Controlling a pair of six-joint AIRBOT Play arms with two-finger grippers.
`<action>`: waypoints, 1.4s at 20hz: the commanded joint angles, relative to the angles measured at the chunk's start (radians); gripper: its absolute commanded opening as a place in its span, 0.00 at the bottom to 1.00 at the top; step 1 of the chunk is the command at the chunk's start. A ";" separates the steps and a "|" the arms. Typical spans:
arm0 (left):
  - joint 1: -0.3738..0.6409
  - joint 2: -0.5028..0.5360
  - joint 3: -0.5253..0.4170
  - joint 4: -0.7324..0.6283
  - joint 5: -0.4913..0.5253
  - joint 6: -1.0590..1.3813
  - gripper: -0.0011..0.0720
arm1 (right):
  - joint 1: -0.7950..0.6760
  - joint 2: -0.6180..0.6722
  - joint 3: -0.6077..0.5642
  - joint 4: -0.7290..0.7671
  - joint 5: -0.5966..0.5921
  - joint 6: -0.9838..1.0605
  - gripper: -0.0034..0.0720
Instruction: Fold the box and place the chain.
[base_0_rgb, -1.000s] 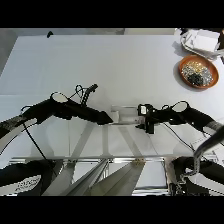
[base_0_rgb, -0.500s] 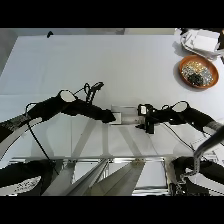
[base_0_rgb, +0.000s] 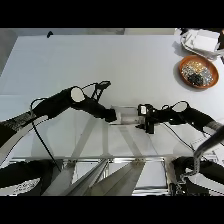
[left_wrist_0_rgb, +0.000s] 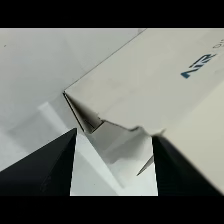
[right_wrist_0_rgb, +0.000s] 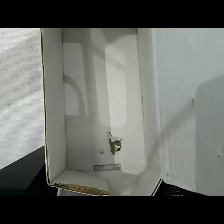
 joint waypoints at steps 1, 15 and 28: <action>-0.047 -0.026 0.056 0.102 -0.008 -0.138 0.71 | 0.000 0.001 0.000 0.000 0.000 0.000 0.44; -0.133 -0.126 0.209 0.336 -0.109 -0.612 0.54 | 0.000 0.001 0.000 0.000 0.000 0.000 0.44; -0.242 -0.269 0.372 0.486 -0.307 -0.867 0.44 | 0.000 0.001 0.000 0.000 0.000 0.000 0.44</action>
